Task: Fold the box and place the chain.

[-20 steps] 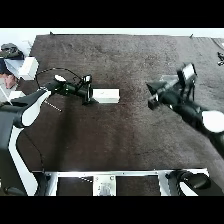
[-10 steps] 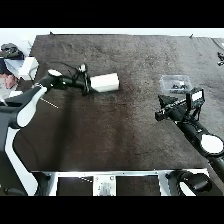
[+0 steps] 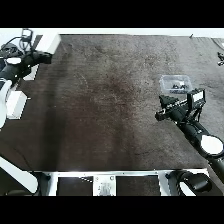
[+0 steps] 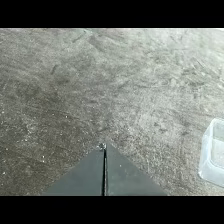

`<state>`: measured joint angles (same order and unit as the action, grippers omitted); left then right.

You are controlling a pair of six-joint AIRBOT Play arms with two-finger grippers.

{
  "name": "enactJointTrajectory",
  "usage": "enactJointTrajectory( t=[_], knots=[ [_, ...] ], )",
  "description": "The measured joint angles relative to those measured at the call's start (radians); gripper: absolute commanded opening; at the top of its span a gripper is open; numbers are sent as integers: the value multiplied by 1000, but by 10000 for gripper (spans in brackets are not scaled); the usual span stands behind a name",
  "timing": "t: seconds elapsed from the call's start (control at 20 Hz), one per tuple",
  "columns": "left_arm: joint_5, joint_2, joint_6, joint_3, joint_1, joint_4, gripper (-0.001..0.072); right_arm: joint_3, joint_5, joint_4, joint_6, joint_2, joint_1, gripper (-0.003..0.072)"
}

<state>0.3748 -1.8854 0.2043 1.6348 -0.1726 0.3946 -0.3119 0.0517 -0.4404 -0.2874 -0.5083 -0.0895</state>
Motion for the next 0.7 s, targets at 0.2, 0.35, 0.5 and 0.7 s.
enactJointTrajectory(
  t=[0.2,0.35,0.5,0.7],
  knots=[
    [-54,-31,208,-23,-44,134,8,0,0,0,-3,0,0,-14],
    [-62,-71,357,-29,-53,240,9,0,0,0,-4,0,0,-14],
    [-63,-101,493,-31,-58,352,9,0,0,0,-5,0,0,-13],
    [-51,-129,584,-32,-60,428,9,0,0,0,-5,0,0,-14]
  ],
)
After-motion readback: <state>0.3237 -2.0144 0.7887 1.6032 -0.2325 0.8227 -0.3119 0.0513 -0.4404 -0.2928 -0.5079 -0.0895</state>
